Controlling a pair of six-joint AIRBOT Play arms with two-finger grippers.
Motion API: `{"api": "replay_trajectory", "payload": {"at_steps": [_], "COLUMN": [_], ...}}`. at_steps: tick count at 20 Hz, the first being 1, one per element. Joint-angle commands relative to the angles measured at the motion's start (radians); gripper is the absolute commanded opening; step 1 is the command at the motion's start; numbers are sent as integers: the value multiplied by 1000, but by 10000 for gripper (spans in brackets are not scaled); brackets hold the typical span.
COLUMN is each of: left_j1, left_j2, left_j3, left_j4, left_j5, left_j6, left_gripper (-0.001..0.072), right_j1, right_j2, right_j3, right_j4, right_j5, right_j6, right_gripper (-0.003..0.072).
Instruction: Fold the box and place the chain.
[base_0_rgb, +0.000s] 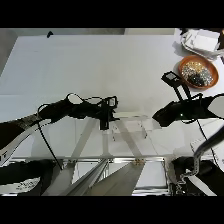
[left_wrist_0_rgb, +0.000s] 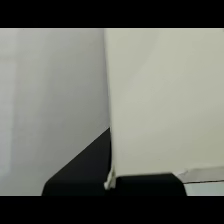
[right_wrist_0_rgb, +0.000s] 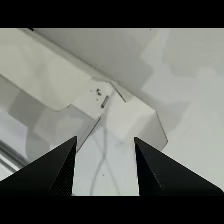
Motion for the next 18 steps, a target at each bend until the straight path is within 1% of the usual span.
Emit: {"api": "replay_trajectory", "payload": {"at_steps": [1,6,8,12,18], "left_j1": [2,2,2,2,2], "left_j2": [-23,-28,-37,-63,-65], "left_j3": [8,48,61,63,63], "left_j4": [-19,46,47,46,75], "left_j5": [-31,-27,-27,-27,-24], "left_j6": [19,4,5,5,8], "left_gripper": [1,1,2,3,4], "right_j1": [0,0,0,0,0], "right_j2": [1,1,1,1,1], "right_j3": [1,1,1,1,1], "right_j4": [1,0,0,0,0], "right_j5": [1,1,2,2,5], "right_j6": [0,0,0,0,0], "right_gripper": [406,406,406,406,406]}}
